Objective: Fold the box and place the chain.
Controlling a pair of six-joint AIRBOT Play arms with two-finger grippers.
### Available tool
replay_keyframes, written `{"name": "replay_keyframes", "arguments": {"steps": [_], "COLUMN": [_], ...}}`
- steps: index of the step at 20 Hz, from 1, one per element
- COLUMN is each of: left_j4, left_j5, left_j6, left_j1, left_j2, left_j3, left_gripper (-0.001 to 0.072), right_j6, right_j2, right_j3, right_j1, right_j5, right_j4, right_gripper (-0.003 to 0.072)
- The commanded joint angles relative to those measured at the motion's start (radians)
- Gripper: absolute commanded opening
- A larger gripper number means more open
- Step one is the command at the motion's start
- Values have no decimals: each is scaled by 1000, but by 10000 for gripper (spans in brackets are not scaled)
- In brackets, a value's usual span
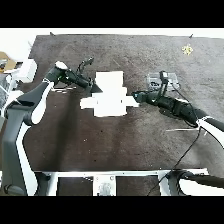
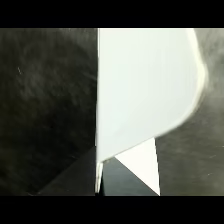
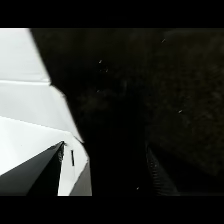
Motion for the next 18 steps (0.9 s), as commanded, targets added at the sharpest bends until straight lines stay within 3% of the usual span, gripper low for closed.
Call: {"name": "replay_keyframes", "arguments": {"steps": [1,7,11,18], "left_j4": [9,32,60,13], "left_j5": [44,137,248,235], "left_j6": [182,328,362,510], "left_j1": [0,0,0,0], "left_j2": [2,2,2,0], "left_j3": [43,41,-29,-135], "left_gripper": [9,7,5,6], "right_j6": [-13,-160,-241,-376], "right_j2": [9,9,4,2], "right_j3": [12,12,12,13], "right_j1": [-50,-49,-49,-49], "right_j5": [51,18,13,-50], "right_j4": [-13,-4,26,29], "right_gripper": [559,559,558,557]}}
